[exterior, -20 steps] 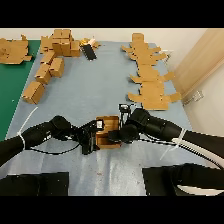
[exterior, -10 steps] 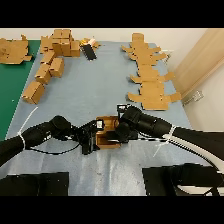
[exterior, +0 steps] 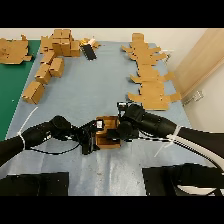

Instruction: Fold the box.

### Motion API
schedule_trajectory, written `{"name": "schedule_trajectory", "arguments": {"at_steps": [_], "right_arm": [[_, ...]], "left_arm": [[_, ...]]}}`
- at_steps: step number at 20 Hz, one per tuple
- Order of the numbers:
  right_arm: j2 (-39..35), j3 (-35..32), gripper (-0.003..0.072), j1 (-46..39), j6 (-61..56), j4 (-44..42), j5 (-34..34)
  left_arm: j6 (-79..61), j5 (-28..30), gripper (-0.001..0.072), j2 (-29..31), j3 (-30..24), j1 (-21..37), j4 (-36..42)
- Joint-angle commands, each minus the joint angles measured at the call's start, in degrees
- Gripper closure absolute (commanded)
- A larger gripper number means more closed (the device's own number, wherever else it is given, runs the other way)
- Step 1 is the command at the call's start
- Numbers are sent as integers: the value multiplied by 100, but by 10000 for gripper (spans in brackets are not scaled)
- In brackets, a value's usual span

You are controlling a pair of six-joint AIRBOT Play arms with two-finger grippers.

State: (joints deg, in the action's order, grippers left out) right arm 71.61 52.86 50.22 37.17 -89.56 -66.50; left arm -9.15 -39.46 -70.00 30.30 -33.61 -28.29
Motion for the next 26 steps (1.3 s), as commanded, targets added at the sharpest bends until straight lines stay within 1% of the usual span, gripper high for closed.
{"name": "schedule_trajectory", "arguments": {"at_steps": [1,3,4,5,6,7,8,9,10,11,12,13,14,15,16,18,20,23,24,26], "right_arm": [[-501,15,296,-26,-234,155,-13],[-977,0,297,-26,-535,356,-52],[-1213,-44,313,-26,-693,470,-146],[-1429,-131,387,-74,-789,542,-302],[-1646,-308,499,-197,-798,542,-358],[-1832,-573,620,-407,-776,527,-192],[-1943,-841,680,-671,-498,404,256],[-1971,-1113,680,-1126,81,59,876],[-1910,-1314,681,-1670,702,-527,1394],[-1740,-1482,680,-2262,1543,-1377,1864],[-1486,-1545,681,-2708,2444,-2260,2131],[-1147,-1515,681,-3034,3482,-3147,2236],[-813,-1429,682,-3189,4446,-3875,2232],[-433,-1263,682,-3239,5305,-4468,2122],[-76,-1040,683,-3237,5904,-4852,2000],[374,-584,684,-3182,6555,-5300,1880],[444,-352,684,-3062,7038,-5438,1816],[317,-463,684,-2839,7860,-5613,1467],[254,-599,685,-2754,8065,-5694,1443],[35,-986,684,-2570,8555,-5761,1609]], "left_arm": [[-2,0,282,-2,-2,2,-2],[-2,0,282,-2,-2,2,-2],[-2,0,282,-2,-2,2,-2],[-2,0,282,-2,-2,2,-2],[-2,0,282,-2,-2,2,-2],[-2,0,282,-2,-2,2,-2],[-2,0,282,-2,-2,2,-2],[-2,0,282,-2,-2,2,-2],[-2,0,282,-2,-2,2,-2],[-2,0,282,-2,-2,2,-2],[-2,2,282,-2,0,2,-2],[-2,0,282,-2,-2,2,-2],[-2,-9,282,-2,-2,0,-2],[-2,0,282,-2,-2,2,-2],[-2,0,282,-2,-2,2,-2],[-2,0,282,-2,-2,2,-2],[-2,-9,282,-2,-2,0,-2],[-2,2,282,-2,-2,2,-2],[0,0,282,-2,-2,2,-2],[-2,0,282,-2,-2,2,-2]]}}
